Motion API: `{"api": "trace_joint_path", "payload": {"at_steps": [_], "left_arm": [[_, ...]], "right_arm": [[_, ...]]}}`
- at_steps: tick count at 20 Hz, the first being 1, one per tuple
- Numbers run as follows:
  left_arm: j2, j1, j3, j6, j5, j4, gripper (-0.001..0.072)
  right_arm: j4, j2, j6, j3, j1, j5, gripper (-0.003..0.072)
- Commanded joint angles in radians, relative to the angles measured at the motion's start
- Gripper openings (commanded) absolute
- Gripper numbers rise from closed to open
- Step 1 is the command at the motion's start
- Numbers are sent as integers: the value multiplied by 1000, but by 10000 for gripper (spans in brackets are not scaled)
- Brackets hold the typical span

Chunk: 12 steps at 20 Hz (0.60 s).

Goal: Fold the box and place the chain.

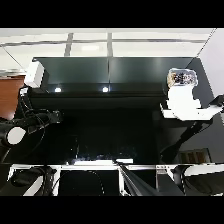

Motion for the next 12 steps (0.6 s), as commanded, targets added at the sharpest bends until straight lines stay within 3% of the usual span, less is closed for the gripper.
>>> {"api": "trace_joint_path", "payload": {"at_steps": [1, 2, 5, 6, 9, 12], "left_arm": [[0, 1, 1, -1, 13, -24, 714], [0, 1, 1, -1, 13, -24, 714], [0, 1, 1, -1, 4, -24, 714], [0, 1, 1, -1, 4, -24, 714], [0, 1, 1, 6, 10, -24, 714], [0, 1, 1, 85, 4, -24, 714]], "right_arm": [[-7, -10, -42, 13, 16, 54, 720], [2, -10, -42, 13, 17, 68, 720], [23, -1, -58, 13, 19, 108, 119], [35, 4, -73, 13, 19, 132, 9], [130, 54, -76, -3, 26, 154, 11], [235, 167, -90, -101, 75, 137, 11]]}}
